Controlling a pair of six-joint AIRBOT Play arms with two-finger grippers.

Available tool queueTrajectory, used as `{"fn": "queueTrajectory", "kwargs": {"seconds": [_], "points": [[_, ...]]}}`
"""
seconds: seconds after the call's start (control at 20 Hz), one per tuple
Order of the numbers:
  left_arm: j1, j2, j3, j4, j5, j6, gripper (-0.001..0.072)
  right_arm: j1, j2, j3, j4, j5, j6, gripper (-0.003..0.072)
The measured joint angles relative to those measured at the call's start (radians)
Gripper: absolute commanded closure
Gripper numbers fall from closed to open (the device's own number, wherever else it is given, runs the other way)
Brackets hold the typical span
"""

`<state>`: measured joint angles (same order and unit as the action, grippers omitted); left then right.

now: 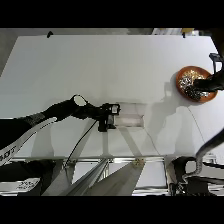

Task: Fold the box and place the chain.

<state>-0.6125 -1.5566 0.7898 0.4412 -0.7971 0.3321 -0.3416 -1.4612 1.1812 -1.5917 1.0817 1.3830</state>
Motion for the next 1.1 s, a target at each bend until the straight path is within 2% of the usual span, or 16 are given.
{"fn": "queueTrajectory", "kwargs": {"seconds": [0.4,0.75,1.0,1.1], "points": [[0.0,0.0,0.0,0.0,0.0,0.0,0.0502,-0.015,-0.094,0.001,-0.002,-0.079,0.039,0.0468],[0.0,0.0,0.0,0.0,0.0,0.0,0.0502,-0.077,-0.117,0.001,0.002,-0.111,0.077,0.047],[0.0,0.0,0.0,0.0,0.0,0.0,0.0502,-0.097,-0.119,0.001,0.102,-0.123,-0.012,0.0472],[0.0,0.0,0.0,0.0,0.0,0.0,0.0502,-0.1,-0.119,0.001,0.138,-0.13,-0.043,0.0531]]}}
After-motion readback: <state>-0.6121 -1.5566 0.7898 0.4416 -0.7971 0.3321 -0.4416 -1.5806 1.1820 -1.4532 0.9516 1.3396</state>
